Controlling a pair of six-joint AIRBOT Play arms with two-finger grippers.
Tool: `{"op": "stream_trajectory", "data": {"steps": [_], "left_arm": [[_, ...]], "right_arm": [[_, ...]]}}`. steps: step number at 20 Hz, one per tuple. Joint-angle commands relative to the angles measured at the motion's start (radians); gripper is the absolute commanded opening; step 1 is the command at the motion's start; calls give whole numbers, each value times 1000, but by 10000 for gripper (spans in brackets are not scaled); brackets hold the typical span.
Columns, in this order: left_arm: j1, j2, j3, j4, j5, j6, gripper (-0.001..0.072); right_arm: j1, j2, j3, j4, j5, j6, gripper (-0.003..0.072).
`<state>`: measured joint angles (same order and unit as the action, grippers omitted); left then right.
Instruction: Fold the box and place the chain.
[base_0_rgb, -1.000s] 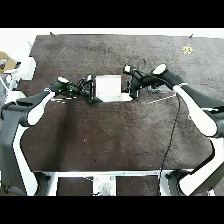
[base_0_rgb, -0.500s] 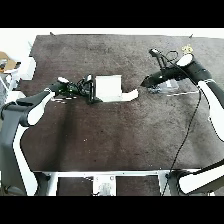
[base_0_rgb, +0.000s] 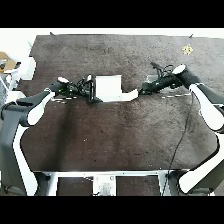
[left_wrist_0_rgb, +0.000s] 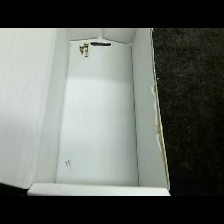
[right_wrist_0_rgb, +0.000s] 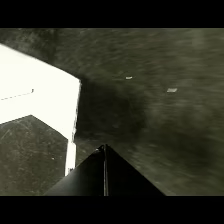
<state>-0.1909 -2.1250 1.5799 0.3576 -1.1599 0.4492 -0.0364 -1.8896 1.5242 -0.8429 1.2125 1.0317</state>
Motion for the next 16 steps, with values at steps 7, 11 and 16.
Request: {"op": "stream_trajectory", "data": {"steps": [7, 11, 16], "left_arm": [[0, 0, 0, 0, 0, 0, 414], [0, 0, 0, 0, 0, 0, 414], [0, 0, 0, 0, 0, 0, 414]], "right_arm": [[24, -53, 2, 258, 75, -90, 7], [36, -15, 3, 293, 75, -94, 187], [98, -9, 3, 285, 78, -93, 504]]}}
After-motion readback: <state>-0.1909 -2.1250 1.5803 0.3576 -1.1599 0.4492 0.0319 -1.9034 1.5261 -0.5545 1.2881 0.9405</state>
